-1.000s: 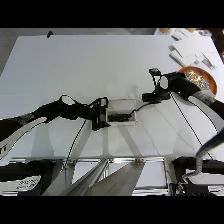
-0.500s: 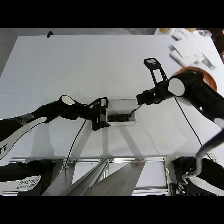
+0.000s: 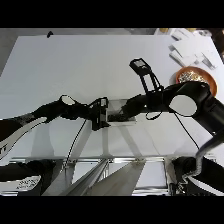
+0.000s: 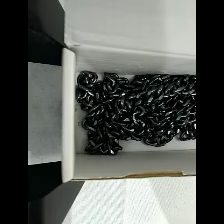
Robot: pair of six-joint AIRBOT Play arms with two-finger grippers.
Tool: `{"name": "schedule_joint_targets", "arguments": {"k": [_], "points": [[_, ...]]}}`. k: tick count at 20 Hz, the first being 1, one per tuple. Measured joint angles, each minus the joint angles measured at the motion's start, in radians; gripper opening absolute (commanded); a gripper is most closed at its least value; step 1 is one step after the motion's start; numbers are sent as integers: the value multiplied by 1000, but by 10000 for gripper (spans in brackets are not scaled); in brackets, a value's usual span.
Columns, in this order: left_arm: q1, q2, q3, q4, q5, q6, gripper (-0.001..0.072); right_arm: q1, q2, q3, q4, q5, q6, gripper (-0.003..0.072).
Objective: Fold the box and place the chain.
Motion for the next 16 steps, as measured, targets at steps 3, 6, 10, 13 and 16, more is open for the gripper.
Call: {"name": "schedule_joint_targets", "arguments": {"k": [3,6,10,13,16], "points": [[0,0,0,0,0,0,107,21,-43,0,1,-38,-1,19],[0,0,0,0,0,0,107,29,-87,0,0,-66,-21,181],[0,0,0,0,0,0,107,19,-108,56,15,-93,-156,175],[0,0,0,0,0,0,107,-32,-132,128,29,-105,-277,14],[0,0,0,0,0,0,107,-97,-192,169,33,-106,-364,17]]}}
